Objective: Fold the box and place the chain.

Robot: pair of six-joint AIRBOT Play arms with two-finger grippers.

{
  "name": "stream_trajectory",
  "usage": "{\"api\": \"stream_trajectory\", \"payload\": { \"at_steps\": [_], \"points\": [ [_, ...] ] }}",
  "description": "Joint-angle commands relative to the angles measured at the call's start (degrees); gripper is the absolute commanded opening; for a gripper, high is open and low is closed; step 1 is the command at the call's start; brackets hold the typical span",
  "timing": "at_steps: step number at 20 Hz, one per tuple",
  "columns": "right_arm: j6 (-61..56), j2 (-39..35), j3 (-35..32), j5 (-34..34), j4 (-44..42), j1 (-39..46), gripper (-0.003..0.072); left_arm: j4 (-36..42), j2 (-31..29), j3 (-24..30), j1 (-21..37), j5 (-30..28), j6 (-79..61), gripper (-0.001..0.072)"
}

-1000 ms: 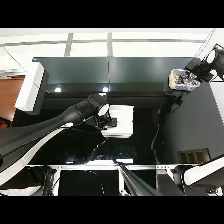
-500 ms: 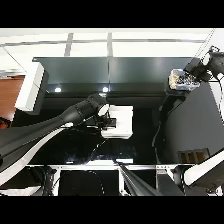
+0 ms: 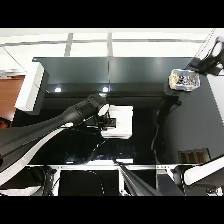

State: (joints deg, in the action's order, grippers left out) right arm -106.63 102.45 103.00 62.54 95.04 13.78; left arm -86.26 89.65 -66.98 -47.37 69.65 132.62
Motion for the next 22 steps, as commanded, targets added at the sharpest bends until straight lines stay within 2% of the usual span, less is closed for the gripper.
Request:
{"api": "stream_trajectory", "payload": {
  "at_steps": [1,5,10,12,15,17,22],
  "points": [
    [8.5,-10.1,0.8,-0.8,-4.1,0.0,0.0009,-0.1,0.0,0.0,0.0,-0.1,0.0,0.0027],
    [14.5,-22.7,0.8,-1.7,-16.1,-1.2,0.0009,0.0,0.0,0.0,0.0,-0.3,0.0,0.0027],
    [18.1,-34.3,0.8,0.9,-23.8,-4.9,0.0009,-0.1,0.0,0.0,0.0,-0.4,0.0,0.0027],
    [21.0,-37.3,0.8,6.3,-29.0,-6.0,0.001,-0.1,0.0,0.0,0.0,-0.6,0.0,0.0027],
    [25.4,-38.6,0.7,23.9,-36.4,-8.9,0.001,-0.1,0.0,0.0,0.0,-0.6,0.0,0.0027],
    [27.0,-38.6,0.7,31.3,-38.1,-13.4,0.001,-0.3,0.0,0.0,0.0,-0.7,0.0,0.0027],
    [26.4,-38.7,0.7,33.6,-38.1,-26.3,0.001,-0.3,0.0,0.0,0.0,-0.6,0.0,0.0027]
  ]
}}
